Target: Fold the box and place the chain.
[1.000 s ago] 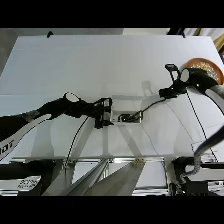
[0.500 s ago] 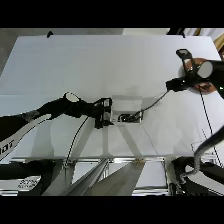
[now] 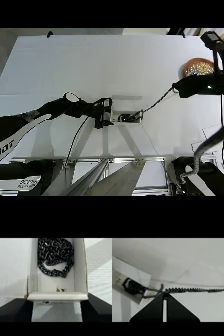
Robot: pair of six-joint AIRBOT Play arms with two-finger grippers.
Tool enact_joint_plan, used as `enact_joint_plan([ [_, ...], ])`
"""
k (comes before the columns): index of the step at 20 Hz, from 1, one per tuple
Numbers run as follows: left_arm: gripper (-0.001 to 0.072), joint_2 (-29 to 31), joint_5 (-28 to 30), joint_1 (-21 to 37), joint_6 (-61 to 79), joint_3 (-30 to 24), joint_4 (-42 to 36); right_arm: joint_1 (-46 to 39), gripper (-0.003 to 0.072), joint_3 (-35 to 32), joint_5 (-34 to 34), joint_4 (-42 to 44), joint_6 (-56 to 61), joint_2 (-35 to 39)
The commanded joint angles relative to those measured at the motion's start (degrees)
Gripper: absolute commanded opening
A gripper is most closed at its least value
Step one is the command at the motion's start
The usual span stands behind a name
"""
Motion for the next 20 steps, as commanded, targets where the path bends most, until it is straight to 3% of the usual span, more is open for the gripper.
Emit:
enact_joint_plan([
  [1,0.0143,0.04,0.02,0.04,0.02,0.02,0.00,0.04,0.0013,0.07,3.17,13.84,-5.33,6.29],
  [7,0.0143,0.04,0.02,0.04,0.02,0.02,0.00,0.04,0.0013,0.07,2.73,29.75,-9.18,8.24],
  [11,0.0143,0.02,0.02,0.04,0.02,0.02,0.00,0.07,0.0013,-0.96,1.62,30.69,-12.28,8.17],
  [16,0.0143,0.04,0.02,0.04,0.02,0.02,0.00,1.62,0.0013,-11.23,-6.25,31.32,-16.20,6.95],
  [20,0.0143,0.02,0.02,0.04,0.02,0.02,0.00,11.76,0.0013,-17.97,-14.32,30.69,-19.28,0.96],
])
